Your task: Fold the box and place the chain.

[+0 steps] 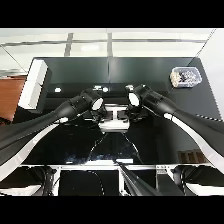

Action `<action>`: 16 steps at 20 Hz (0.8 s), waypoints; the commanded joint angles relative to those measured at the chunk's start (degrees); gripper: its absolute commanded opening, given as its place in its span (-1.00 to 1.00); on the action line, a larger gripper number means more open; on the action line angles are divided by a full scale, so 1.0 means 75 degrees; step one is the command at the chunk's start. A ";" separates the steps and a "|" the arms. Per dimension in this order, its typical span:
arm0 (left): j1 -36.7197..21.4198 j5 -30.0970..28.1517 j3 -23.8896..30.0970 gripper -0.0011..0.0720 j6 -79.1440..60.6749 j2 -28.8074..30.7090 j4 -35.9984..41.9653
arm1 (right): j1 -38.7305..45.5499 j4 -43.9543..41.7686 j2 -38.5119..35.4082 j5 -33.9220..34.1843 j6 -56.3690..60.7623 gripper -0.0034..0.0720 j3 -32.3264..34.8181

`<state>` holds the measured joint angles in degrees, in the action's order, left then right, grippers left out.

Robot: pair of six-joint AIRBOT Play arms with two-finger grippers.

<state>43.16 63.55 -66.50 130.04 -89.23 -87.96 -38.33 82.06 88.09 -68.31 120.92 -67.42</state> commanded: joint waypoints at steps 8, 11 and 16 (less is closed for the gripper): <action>-0.0009 -0.0003 0.0003 -0.90 0.0000 -0.0006 -0.0006 | -0.0111 0.0003 0.0085 -0.0096 0.0664 -0.80 -0.0052; -0.0009 -0.0003 0.0003 -0.90 0.0000 -0.0006 -0.0003 | -0.0111 -0.0015 0.0085 -0.0090 0.0647 -0.88 -0.0052; -0.0009 -0.0006 0.0003 -0.90 0.0000 -0.0006 -0.0003 | -0.0108 -0.0020 0.0085 -0.0090 0.0644 -0.31 -0.0052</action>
<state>43.16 63.44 -66.50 129.97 -89.23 -87.99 -39.11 82.37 88.68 -69.80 125.56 -67.77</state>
